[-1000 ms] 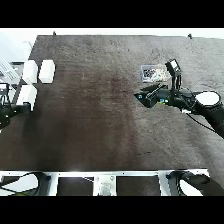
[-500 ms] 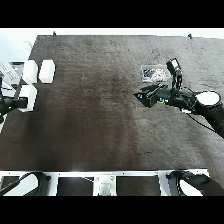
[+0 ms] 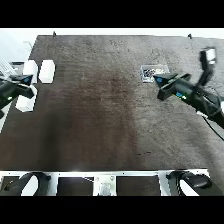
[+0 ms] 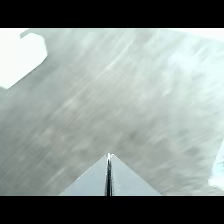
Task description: Fold the box and place the chain.
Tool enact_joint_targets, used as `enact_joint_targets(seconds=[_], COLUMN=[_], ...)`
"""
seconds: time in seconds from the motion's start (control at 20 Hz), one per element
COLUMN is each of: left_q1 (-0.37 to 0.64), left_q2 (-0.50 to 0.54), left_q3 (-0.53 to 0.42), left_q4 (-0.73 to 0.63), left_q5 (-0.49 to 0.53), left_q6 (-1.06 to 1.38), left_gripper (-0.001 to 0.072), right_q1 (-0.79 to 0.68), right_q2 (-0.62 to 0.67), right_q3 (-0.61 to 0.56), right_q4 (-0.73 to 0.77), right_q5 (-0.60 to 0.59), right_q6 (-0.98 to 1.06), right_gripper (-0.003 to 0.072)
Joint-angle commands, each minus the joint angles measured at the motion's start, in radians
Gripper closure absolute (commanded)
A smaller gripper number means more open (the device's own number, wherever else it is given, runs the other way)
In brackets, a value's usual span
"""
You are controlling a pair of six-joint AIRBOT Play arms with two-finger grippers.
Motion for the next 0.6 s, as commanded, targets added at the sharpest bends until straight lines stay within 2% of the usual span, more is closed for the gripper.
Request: enact_joint_targets(seconds=[0.0, 0.1, 0.15, 0.35, 0.45, 0.55], left_q1=[-0.263, -0.403, -0.454, -0.554, -0.558, -0.558], left_q2=[0.029, 0.029, 0.029, 0.028, 0.028, 0.028], left_q3=[-0.02, -0.045, -0.064, -0.2, -0.272, -0.305], left_q4=[-0.066, -0.068, -0.068, -0.074, -0.079, -0.102], left_q5=[0.203, 0.382, 0.417, 0.402, 0.393, 0.394], left_q6=[0.095, 0.109, 0.11, 0.117, 0.116, 0.115], left_gripper=[0.0696, 0.0696, 0.0696, 0.0695, 0.0693, 0.0691], right_q1=[0.001, 0.001, 0.001, 0.001, 0.001, 0.001], right_q2=[0.151, 0.211, 0.232, 0.274, 0.291, 0.294], right_q3=[-0.108, -0.209, -0.258, -0.445, -0.481, -0.484], right_q4=[-0.017, -0.018, -0.027, -0.032, -0.032, -0.032], right_q5=[-0.18, -0.234, -0.251, -0.31, -0.316, -0.314], right_q6=[0.0, -0.001, -0.001, 0.0, 0.0, 0.0], right_gripper=[0.0683, 0.0683, 0.0683, 0.0681, 0.068, 0.068])
